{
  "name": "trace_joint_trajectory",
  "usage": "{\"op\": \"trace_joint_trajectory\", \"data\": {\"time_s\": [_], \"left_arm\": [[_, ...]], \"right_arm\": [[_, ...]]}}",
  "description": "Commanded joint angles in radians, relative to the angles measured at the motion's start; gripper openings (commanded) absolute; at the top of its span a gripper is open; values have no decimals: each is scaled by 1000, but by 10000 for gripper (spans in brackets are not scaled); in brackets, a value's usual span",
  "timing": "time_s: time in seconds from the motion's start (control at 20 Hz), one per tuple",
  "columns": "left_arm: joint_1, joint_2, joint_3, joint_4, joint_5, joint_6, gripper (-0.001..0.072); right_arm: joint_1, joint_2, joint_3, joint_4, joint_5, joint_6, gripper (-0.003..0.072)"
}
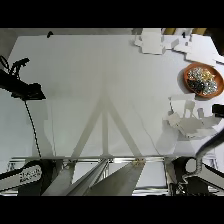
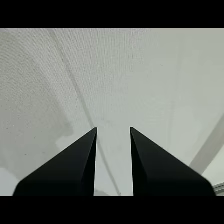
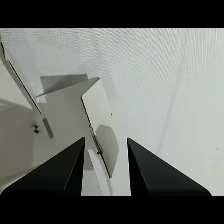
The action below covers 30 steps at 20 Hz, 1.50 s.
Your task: Fold the box and place the chain.
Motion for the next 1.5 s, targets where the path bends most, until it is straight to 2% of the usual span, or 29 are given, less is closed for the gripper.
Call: {"op": "trace_joint_trajectory", "data": {"time_s": [0.0,0.3,0.35,0.4,0.45,0.65,0.8,0.95,1.15,1.3,1.45], "left_arm": [[0,0,0,0,0,0,216],[0,0,0,0,0,0,216],[0,0,0,0,0,0,216],[0,0,0,0,0,0,216],[0,0,0,0,0,0,216],[0,0,0,0,0,0,216],[0,0,0,0,0,0,216],[0,0,0,0,0,0,216],[0,0,0,0,0,0,216],[0,0,0,0,2,1,216],[0,0,0,-38,119,3,216]], "right_arm": [[14,-15,0,-2,-67,-61,299],[16,-98,0,-10,-45,-78,294],[16,-109,0,-10,-36,-78,262],[16,-117,0,-10,-13,-79,121],[16,-118,0,-10,18,-79,14],[69,-62,1,3,135,-78,13],[192,70,-1,140,134,-106,12],[314,242,-82,385,16,-123,12],[500,444,-333,645,-169,-122,12],[649,517,-455,670,-292,-54,12],[742,520,-497,666,-370,-3,13]]}}
